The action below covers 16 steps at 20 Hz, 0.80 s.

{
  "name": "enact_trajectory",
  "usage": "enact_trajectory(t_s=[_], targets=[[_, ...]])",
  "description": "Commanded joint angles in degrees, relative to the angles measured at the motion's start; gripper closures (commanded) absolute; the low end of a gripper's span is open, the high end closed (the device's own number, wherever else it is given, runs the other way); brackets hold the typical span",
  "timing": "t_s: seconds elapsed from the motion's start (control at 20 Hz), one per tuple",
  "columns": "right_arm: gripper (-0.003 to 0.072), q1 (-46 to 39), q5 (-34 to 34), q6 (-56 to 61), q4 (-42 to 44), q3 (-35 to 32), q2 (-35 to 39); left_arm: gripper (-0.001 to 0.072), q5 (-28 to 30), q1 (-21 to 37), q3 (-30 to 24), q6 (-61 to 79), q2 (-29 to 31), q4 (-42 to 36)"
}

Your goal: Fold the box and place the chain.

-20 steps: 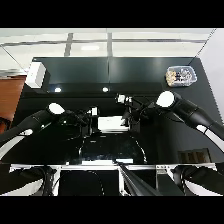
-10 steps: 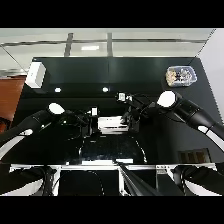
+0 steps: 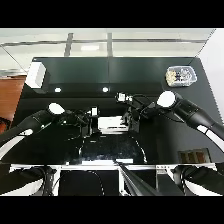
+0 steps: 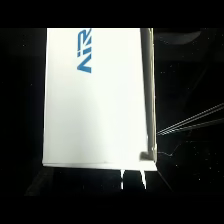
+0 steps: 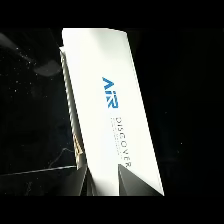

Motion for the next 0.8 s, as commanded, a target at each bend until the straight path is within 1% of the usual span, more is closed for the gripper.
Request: enact_trajectory(t_s=[0.0, 0.6, 0.65, 0.75], targets=[[0.0496, 0.0, -0.2, 0.4, 0.0, 0.0, -0.5, 0.0319, 0.0, 0.0, 0.0, 0.0, 0.0, 0.0], [0.0492, 1.3, 0.3, 1.3, -0.4, 0.0, -2.0, 0.0319, 0.0, 0.0, 0.0, 0.0, 0.0, 0.0], [0.0474, 1.3, 0.3, 1.3, -0.6, 0.0, -2.0, 0.0319, 0.0, 0.0, 0.0, 0.0, 0.0, 0.0], [0.0473, 1.4, 0.2, 1.9, -1.4, 0.0, -2.0, 0.0319, 0.0, 0.0, 0.0, 0.0, 0.0, 0.0]])
